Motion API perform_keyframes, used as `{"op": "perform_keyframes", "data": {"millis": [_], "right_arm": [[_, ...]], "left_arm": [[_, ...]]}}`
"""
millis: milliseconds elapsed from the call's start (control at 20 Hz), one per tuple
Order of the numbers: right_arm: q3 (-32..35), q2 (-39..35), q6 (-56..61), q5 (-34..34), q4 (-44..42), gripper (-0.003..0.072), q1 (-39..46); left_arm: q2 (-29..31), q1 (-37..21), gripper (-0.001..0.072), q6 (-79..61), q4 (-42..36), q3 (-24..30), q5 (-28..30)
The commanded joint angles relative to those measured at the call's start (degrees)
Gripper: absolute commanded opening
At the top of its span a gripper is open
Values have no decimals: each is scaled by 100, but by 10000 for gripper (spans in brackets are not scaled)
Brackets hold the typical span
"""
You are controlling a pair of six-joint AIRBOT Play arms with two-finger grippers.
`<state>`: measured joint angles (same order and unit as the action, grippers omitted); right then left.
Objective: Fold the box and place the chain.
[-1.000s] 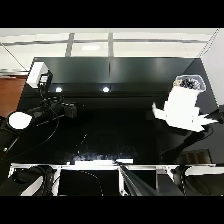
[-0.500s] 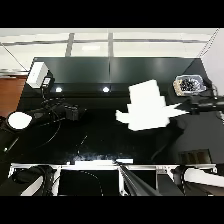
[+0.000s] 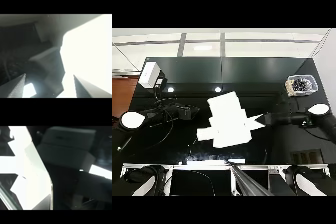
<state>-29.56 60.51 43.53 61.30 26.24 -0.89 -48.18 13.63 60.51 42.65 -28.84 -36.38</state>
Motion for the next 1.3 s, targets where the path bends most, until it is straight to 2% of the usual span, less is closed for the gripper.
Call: {"op": "perform_keyframes", "data": {"millis": [0,100,250,450,500,550,650,700,750,800,850,900,1100,1150,1200,1250], "right_arm": [[264,-221,-44,-592,-50,12,-817],[269,-221,-46,-960,-57,12,-1080],[267,-221,-52,-946,-46,12,-1117],[267,-221,-52,-846,-50,12,-1117],[269,-221,-52,-841,-48,12,-1117],[267,-221,-52,-839,-57,13,-1117],[267,-221,-50,-811,-57,13,-1115],[267,-221,-50,-807,-52,13,-1115],[267,-221,-50,-813,-52,13,-1115],[264,-221,-50,-844,-48,13,-1115],[262,-221,-50,-866,-48,13,-1115],[258,-221,-52,-901,-15,13,-1115],[256,-221,-48,-992,131,21,-1099],[251,-221,-42,-990,129,286,-1058],[221,-221,-22,-966,155,676,-986],[103,-221,-26,-848,334,707,-852]], "left_arm": [[-527,-74,704,260,-435,-42,-599],[-1215,-334,704,52,-970,-122,-1401],[-2151,-586,703,-1311,-1829,-192,-2573],[-2793,-310,699,-2715,-2625,-415,-2824],[-2953,-190,684,-2994,-2551,-566,-3010],[-3108,-90,643,-3032,-2208,-763,-3147],[-3333,37,470,-2850,-1287,-1121,-3348],[-3397,70,315,-2752,-981,-1241,-3394],[-3427,66,256,-2787,-942,-1307,-3471],[-3429,66,250,-2874,-944,-1349,-3473],[-3429,66,179,-3040,-944,-1388,-3473],[-3429,66,47,-3169,-946,-1414,-3473],[-3429,68,29,-3759,-931,-1515,-3482],[-3427,81,28,-4004,-931,-1556,-3469],[-3425,92,27,-4225,-894,-1622,-3449],[-3416,114,26,-4457,-876,-1700,-3449]]}}
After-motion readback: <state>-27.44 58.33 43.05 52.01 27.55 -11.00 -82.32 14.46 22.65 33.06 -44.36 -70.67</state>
